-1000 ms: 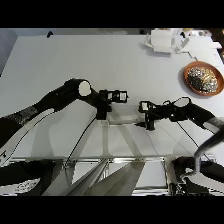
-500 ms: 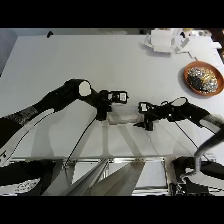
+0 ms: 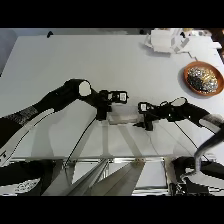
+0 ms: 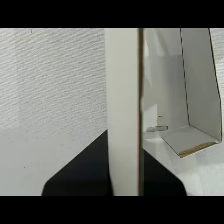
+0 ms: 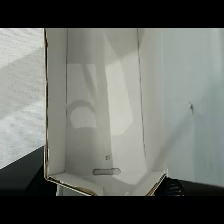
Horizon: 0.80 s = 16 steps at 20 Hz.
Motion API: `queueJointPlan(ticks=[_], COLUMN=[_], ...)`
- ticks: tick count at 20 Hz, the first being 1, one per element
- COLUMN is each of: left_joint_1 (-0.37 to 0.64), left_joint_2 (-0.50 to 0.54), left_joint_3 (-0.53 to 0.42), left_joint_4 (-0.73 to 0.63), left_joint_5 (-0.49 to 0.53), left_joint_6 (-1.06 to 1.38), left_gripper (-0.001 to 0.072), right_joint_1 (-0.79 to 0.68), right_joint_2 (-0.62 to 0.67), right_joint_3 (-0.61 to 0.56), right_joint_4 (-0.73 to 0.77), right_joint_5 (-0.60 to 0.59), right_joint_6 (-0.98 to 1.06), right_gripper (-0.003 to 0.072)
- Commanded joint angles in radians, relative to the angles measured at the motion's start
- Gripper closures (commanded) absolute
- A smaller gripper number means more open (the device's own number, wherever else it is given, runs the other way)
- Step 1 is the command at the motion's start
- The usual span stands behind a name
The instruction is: Fold the box and place the chain.
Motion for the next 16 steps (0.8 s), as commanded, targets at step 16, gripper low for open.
queueJointPlan(ticks=[16], left_joint_1=[0.000], left_joint_2=[-0.001], left_joint_3=[0.000], left_joint_4=[-0.022], left_joint_5=[0.002], left_joint_6=[0.001], left_gripper=[0.0696], right_joint_1=[0.001], right_joint_2=[-0.001], right_joint_3=[0.000], right_joint_4=[-0.002], right_joint_5=[-0.006], right_joint_6=[0.004], right_gripper=[0.0326])
